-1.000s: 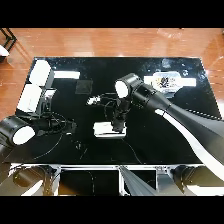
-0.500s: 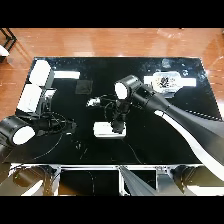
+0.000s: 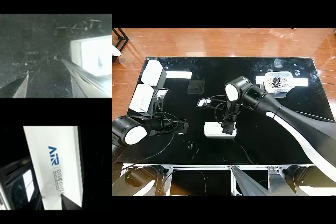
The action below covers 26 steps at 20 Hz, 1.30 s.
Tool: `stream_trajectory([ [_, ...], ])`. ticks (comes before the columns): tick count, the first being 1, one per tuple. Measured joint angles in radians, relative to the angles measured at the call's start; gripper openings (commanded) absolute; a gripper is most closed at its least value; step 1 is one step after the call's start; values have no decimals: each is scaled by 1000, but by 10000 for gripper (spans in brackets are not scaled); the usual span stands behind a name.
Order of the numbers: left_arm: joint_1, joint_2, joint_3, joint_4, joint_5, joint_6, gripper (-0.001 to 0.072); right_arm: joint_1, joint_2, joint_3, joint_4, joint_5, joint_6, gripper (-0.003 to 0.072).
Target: Fold the box and place the chain.
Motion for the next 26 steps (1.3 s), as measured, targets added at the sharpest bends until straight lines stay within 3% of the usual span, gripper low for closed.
stream_trajectory([
  [6,0,0,0,0,9,3,633,-2,66,1,-7,3,55,275],
  [7,0,0,0,0,13,4,633,-3,72,1,-8,3,62,240],
  [8,0,0,0,0,13,4,633,-3,77,0,-8,3,69,88],
  [9,0,0,0,0,16,5,633,-6,82,1,-6,3,80,23],
  [12,0,0,0,0,18,7,633,-52,106,-5,46,9,130,21],
  [16,0,0,0,0,28,7,633,-211,150,-76,276,-60,201,30],
  [18,0,0,0,0,35,7,633,-261,160,-102,383,-79,198,633],
  [19,0,0,0,0,36,7,633,-274,162,-109,410,-86,187,704],
  [22,0,0,0,0,39,7,633,-269,167,-122,386,-113,100,704],
  [26,0,0,0,-1,39,7,633,-189,164,-129,190,-164,-59,696],
])
